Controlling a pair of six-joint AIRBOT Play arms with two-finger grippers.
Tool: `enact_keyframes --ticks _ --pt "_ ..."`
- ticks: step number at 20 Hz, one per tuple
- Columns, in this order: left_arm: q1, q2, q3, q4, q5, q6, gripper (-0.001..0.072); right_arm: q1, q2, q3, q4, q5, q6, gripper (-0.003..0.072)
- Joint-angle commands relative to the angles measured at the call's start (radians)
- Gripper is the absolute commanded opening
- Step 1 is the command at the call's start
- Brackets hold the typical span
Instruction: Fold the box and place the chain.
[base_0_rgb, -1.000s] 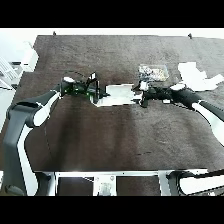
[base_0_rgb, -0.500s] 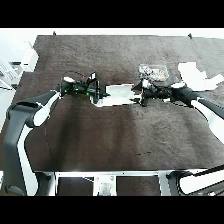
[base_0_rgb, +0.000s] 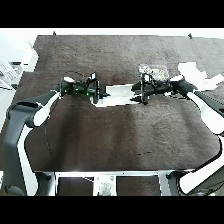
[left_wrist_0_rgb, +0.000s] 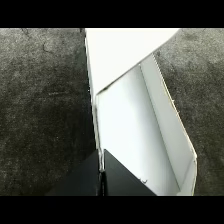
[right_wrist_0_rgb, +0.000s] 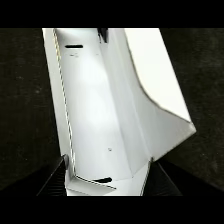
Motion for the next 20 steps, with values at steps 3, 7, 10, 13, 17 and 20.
enact_keyframes --ticks 3,7,10,13,17,20 --pt "0.000 0.000 0.000 0.000 0.002 0.000 0.0021 0.001 -0.081 0.103 -0.050 0.136 0.046 0.0609" --pt "0.000 0.000 0.000 0.000 0.002 0.000 0.0021 0.006 -0.106 0.121 -0.055 0.190 0.061 0.0609" --pt "0.000 0.000 0.000 0.000 0.002 0.000 0.0021 0.018 -0.124 0.122 -0.058 0.191 0.057 0.0609" --pt "0.000 0.000 0.000 0.000 0.002 0.000 0.0021 0.019 -0.156 0.142 -0.051 0.183 0.045 0.0609" --pt "0.000 0.000 0.000 0.000 0.002 0.000 0.0021 0.019 -0.182 0.176 -0.046 0.184 0.042 0.0609" --pt "0.000 0.000 0.000 0.000 0.002 0.000 0.0021 0.023 -0.186 0.180 -0.049 0.183 0.034 0.0609"
